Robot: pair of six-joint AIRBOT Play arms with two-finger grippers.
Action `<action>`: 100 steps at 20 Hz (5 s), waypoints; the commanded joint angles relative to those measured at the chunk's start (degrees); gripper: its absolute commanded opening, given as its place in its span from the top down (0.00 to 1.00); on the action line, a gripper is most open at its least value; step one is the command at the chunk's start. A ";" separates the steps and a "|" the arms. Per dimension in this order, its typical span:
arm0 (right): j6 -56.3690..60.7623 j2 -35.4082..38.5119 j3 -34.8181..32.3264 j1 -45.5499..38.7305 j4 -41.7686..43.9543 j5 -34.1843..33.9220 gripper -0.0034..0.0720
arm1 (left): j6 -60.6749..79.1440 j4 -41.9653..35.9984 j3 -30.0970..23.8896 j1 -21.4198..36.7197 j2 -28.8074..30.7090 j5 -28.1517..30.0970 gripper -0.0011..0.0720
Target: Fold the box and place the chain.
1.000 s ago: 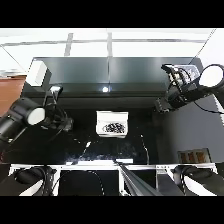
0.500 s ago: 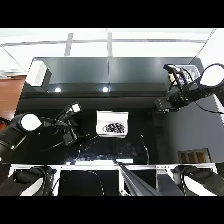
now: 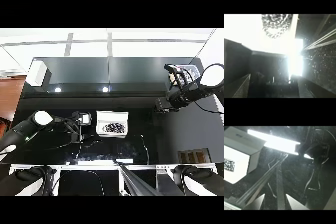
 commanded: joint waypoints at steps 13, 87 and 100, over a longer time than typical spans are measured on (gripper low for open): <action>0.09 0.02 -0.02 0.00 0.00 -0.15 0.53 | 13.25 -15.23 3.28 1.97 -8.90 -1.86 0.01; -52.28 -4.72 -10.56 20.11 12.61 -21.29 0.04 | 9.38 -13.70 7.50 -6.08 -12.59 -0.02 0.46; -52.26 -4.72 -10.60 20.11 12.44 -20.37 0.04 | 9.38 -13.70 7.50 -6.08 -12.59 -0.02 0.46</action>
